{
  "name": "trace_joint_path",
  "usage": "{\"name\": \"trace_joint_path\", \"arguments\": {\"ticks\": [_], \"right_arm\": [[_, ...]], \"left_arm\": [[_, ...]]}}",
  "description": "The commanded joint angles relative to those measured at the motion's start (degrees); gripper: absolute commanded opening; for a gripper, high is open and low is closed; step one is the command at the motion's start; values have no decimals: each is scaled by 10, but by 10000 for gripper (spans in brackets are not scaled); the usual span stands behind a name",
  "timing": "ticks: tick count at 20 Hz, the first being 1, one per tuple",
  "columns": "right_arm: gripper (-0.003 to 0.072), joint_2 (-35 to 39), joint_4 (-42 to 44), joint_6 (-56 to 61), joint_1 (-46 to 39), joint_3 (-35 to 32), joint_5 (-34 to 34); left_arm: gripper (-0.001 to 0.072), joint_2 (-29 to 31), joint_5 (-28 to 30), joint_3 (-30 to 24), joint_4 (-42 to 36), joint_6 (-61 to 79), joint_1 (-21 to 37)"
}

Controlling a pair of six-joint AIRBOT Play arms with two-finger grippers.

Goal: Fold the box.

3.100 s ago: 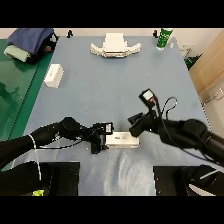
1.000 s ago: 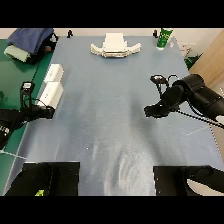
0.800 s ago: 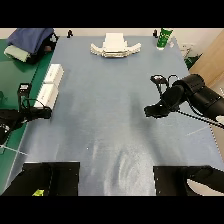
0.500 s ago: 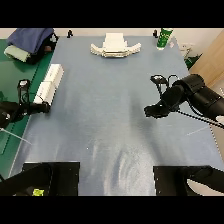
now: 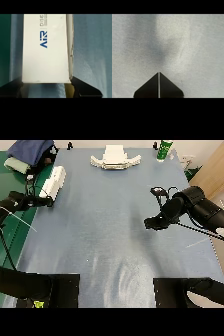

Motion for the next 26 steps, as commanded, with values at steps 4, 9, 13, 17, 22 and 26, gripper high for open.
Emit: {"name": "trace_joint_path", "arguments": {"ticks": [4, 9, 13, 17, 22, 26], "right_arm": [[23, 0, 0, 0, 0, 0, 0], [23, 0, 0, 0, 0, 0, 0], [23, 0, 0, 0, 0, 0, 0], [23, 0, 0, 0, 0, 0, 0], [23, 0, 0, 0, 0, 0, 0], [23, 0, 0, 0, 0, 0, 0]], "left_arm": [[527, -86, -2, 105, 0, -34, -6], [527, -98, 3, 112, 3, -19, -6], [527, -107, -1, 112, 3, -16, -6], [528, -115, -6, 112, 17, -14, -6], [528, -115, -2, 112, 17, -14, -6], [527, -115, -2, 112, 17, -15, -6]]}}
